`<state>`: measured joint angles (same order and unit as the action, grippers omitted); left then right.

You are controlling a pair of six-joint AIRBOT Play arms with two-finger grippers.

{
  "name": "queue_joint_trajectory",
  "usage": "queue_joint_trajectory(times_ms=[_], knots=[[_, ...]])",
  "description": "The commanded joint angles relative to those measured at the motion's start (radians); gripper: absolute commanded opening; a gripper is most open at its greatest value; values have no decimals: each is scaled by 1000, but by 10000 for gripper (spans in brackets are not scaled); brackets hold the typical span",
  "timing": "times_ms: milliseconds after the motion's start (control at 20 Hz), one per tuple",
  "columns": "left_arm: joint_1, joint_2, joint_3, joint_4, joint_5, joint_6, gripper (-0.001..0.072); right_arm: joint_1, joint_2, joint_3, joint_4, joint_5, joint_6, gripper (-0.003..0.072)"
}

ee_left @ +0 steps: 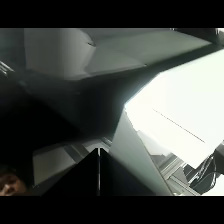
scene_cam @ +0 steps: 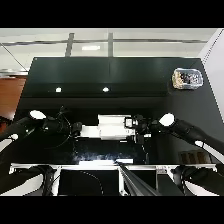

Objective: Fold the box and place the chain.

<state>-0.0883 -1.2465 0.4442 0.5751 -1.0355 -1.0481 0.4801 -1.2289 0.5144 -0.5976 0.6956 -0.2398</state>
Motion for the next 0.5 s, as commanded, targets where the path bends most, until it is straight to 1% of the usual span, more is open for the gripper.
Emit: queue_joint_trajectory(times_ms=[0, 50, 100, 150, 200, 300, 350, 450], knots=[[-8, 20, 16, -19, -36, 22, 149, 0, -1, 0, 0, -2, 0, 467], [-8, 33, 26, -18, -58, 23, 224, 0, -1, 0, 0, -2, 0, 467], [-9, 43, 37, -18, -89, 28, 348, 0, -1, 0, 0, -2, 0, 467], [-9, 51, 51, -12, -130, 34, 446, 0, -1, 0, 0, -2, 0, 467], [-10, 57, 64, -11, -159, 47, 489, 0, -1, 0, 0, -2, 0, 467], [-20, 64, 88, -11, -179, 54, 671, 0, -1, 0, 0, -2, 0, 467], [-30, 65, 99, -11, -177, 56, 704, 0, -1, 0, 0, -2, 0, 467], [-59, 65, 112, -10, -149, 76, 704, 0, -1, 0, 0, -2, 0, 467]])
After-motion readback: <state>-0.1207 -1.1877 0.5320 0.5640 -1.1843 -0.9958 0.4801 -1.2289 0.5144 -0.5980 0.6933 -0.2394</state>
